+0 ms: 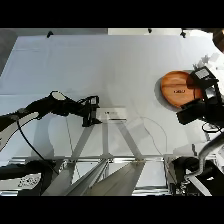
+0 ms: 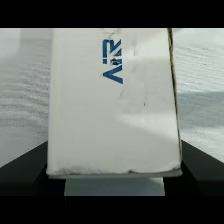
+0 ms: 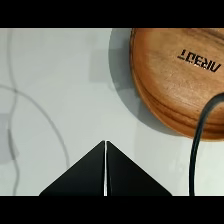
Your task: Fold the box and place the chain.
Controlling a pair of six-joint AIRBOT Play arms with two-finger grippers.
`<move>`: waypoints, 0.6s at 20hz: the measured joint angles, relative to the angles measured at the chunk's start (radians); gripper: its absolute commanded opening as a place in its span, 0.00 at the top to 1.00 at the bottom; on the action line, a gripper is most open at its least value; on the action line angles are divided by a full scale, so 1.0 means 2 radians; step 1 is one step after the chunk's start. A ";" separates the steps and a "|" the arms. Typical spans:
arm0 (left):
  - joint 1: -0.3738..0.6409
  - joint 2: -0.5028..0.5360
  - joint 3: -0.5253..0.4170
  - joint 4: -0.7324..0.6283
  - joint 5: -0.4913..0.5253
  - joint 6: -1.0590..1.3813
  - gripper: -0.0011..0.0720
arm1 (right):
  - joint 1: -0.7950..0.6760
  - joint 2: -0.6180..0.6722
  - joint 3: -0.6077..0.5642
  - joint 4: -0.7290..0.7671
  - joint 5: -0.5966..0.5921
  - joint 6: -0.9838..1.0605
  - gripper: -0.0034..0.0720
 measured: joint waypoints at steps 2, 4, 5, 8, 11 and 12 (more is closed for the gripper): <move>0.000 0.032 0.000 0.015 -0.012 -0.037 0.98 | -0.001 0.000 0.000 0.000 -0.013 0.004 0.94; 0.000 0.077 0.000 0.050 -0.016 -0.103 0.97 | -0.001 0.000 0.000 0.000 -0.022 0.007 0.94; 0.000 0.102 0.000 0.073 -0.020 -0.143 0.97 | -0.001 0.000 0.000 0.000 -0.025 0.008 0.94; 0.000 0.189 0.000 0.186 -0.028 -0.297 0.98 | -0.001 0.000 0.000 0.006 -0.030 0.008 0.94; 0.000 0.274 0.000 0.338 -0.056 -0.461 0.98 | -0.001 0.001 0.000 0.018 -0.032 0.009 0.94; 0.000 0.299 0.000 0.388 -0.069 -0.509 0.98 | -0.001 0.000 0.000 0.023 -0.033 0.009 0.94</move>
